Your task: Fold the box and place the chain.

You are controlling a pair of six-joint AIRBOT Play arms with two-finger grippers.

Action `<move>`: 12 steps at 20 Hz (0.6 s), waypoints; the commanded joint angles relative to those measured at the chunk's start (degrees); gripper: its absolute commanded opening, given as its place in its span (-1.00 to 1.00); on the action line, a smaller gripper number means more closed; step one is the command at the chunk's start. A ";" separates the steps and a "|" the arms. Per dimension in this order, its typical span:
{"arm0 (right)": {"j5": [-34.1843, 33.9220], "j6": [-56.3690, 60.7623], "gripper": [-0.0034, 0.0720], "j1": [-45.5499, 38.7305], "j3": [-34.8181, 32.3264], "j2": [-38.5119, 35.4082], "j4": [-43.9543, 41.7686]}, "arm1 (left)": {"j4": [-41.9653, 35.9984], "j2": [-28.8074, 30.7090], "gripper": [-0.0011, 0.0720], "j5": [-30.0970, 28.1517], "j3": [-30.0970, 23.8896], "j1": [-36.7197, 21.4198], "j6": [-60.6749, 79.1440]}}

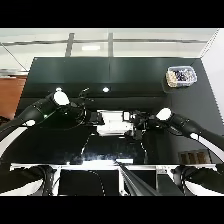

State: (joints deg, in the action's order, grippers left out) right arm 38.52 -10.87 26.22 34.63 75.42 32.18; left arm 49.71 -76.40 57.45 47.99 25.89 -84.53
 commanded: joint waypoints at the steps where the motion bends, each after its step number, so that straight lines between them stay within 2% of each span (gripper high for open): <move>1: 0.02 0.00 -0.30 0.02 -0.02 0.02 -0.02 | 5.81 0.04 0.28 -1.31 0.96 2.25 -5.92; 5: 0.02 0.00 -0.30 0.02 -0.02 0.02 -0.02 | 10.80 0.00 0.28 -3.41 0.96 4.33 -11.93; 10: 0.02 0.00 -0.30 0.02 -0.02 0.02 -0.02 | 26.34 -0.11 0.28 -4.72 3.58 11.15 -27.47; 12: 0.02 0.00 -0.30 0.02 -0.02 0.02 0.00 | 29.86 -0.11 0.28 -4.26 4.79 13.66 -33.83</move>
State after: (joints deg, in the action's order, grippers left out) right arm 38.52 -10.87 26.22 34.63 75.42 32.18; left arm 71.68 -76.47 53.43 51.33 36.16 -108.42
